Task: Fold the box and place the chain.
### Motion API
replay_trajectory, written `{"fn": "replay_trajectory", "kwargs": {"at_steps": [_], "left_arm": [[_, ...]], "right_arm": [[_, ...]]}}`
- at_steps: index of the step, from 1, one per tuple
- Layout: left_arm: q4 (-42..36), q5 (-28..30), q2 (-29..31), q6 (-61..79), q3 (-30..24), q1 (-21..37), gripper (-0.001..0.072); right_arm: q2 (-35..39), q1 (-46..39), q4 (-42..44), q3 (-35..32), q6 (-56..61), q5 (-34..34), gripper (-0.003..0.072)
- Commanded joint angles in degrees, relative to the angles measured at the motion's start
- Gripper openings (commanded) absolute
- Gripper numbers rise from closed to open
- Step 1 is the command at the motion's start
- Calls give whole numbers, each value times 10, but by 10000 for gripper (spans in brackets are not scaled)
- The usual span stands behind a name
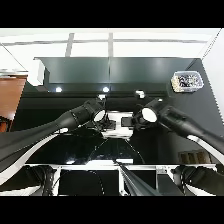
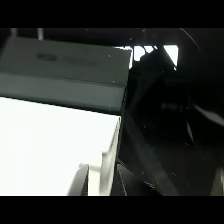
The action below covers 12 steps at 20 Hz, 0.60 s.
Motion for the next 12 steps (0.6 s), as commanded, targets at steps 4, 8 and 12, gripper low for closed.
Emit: {"fn": "replay_trajectory", "kwargs": {"at_steps": [4, 8, 12], "left_arm": [[0, 0, 0, -1, 0, 0, 32], [0, 0, 0, -1, 0, 0, 32], [0, 0, 0, -1, 0, 0, 32]], "right_arm": [[157, -85, -81, 0, -104, 82, 210], [183, -169, -330, -10, -170, 35, 206], [135, -348, -289, -33, -165, -185, 710]]}}
